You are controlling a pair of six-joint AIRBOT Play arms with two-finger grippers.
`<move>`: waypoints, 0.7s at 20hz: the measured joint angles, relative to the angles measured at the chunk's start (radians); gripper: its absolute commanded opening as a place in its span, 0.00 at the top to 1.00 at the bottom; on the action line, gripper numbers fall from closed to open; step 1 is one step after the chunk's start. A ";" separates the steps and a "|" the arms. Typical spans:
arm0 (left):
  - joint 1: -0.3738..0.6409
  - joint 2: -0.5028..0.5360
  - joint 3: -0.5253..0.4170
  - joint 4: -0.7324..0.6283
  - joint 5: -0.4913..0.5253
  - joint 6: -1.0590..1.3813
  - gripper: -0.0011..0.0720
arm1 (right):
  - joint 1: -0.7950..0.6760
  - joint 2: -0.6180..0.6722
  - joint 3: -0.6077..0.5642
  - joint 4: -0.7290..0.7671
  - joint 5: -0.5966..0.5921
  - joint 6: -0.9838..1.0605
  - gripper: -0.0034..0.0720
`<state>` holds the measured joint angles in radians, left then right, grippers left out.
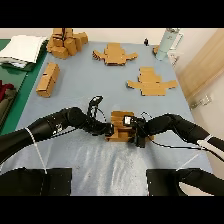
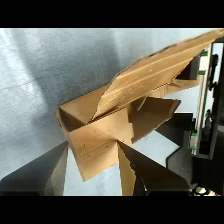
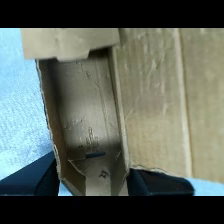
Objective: Fold the box.
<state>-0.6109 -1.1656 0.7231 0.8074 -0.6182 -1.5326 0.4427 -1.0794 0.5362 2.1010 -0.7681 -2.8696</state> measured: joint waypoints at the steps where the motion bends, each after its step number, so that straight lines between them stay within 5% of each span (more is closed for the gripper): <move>1: 0.001 -0.002 0.000 -0.003 0.005 0.003 0.31 | 0.000 0.000 0.000 0.000 0.000 0.000 0.27; 14: -0.102 -0.063 0.087 0.282 -0.021 -0.358 0.31 | 0.000 0.000 0.000 0.000 0.000 0.000 0.27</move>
<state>-0.7132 -1.2282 0.8097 1.0889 -0.6388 -1.8904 0.4427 -1.0794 0.5362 2.1010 -0.7685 -2.8696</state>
